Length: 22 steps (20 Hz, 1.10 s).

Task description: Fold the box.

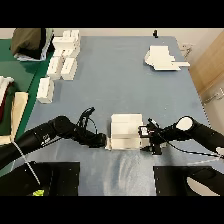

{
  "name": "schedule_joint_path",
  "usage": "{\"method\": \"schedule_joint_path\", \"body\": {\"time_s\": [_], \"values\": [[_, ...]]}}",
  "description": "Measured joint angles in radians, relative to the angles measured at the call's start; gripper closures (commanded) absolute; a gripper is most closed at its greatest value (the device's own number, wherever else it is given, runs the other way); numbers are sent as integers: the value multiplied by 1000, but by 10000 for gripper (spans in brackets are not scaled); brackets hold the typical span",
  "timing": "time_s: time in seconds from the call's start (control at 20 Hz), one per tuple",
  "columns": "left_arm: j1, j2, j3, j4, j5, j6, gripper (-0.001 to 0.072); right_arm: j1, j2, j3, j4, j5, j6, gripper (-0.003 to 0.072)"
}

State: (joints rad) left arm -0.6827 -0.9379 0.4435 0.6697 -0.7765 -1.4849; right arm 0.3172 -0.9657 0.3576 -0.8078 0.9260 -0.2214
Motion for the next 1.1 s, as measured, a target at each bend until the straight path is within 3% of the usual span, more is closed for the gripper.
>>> {"method": "schedule_joint_path", "body": {"time_s": [0.4, 0.45, 0.5, 0.55, 0.75, 0.8, 0.85, 1.1], "values": [[-24, 3, 68, 26, -6, -8, 691, 0, 0, 0, 0, 0, 0, 179], [-25, 3, 69, 28, -9, -9, 628, 0, 0, 0, 0, 0, 0, 179], [-25, 3, 71, 30, -15, -13, 419, 0, 0, 0, 0, 0, 0, 178], [-26, 3, 72, 33, -21, -19, 384, 0, 0, 0, 0, 0, 0, 179], [-26, 3, 80, 33, -42, -23, 381, 0, 0, 0, 0, 0, 0, 179], [-26, 3, 84, 34, -47, -23, 306, 0, 0, 0, 0, 0, 0, 179], [-26, 3, 90, 33, -48, -23, 157, 0, 0, 0, 0, 0, 0, 179], [-28, 0, 107, 26, -51, -23, 158, 0, 0, 0, 0, 0, 0, 179]]}}
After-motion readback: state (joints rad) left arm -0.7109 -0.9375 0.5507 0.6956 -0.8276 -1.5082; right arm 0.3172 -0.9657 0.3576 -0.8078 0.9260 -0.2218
